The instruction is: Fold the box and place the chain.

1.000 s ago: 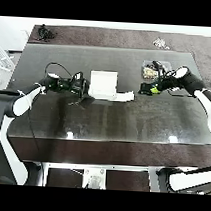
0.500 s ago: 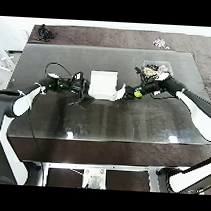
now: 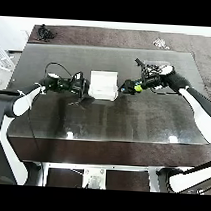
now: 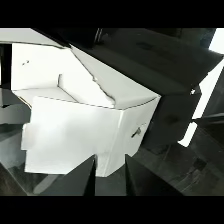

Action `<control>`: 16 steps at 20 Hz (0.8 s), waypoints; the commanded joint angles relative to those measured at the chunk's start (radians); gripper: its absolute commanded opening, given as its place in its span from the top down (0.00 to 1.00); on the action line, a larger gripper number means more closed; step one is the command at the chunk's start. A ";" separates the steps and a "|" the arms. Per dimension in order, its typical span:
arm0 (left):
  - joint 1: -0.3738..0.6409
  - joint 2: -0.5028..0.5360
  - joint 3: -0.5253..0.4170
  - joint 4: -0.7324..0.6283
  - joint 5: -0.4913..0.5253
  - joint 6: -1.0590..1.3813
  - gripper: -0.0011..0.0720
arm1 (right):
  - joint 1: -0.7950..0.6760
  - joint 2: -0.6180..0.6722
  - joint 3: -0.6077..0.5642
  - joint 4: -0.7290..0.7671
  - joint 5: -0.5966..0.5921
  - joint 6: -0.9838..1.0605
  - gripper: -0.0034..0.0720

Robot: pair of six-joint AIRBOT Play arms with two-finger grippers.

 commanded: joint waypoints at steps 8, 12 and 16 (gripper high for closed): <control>0.001 0.001 0.000 0.000 0.000 0.000 0.35 | 0.026 -0.006 0.007 0.012 0.000 -0.001 0.46; 0.001 0.001 0.000 0.000 0.000 0.000 0.35 | 0.029 -0.016 0.008 0.011 -0.006 0.000 0.40; 0.001 0.001 0.000 0.000 0.000 0.000 0.35 | 0.033 -0.017 0.024 0.013 -0.015 0.004 0.40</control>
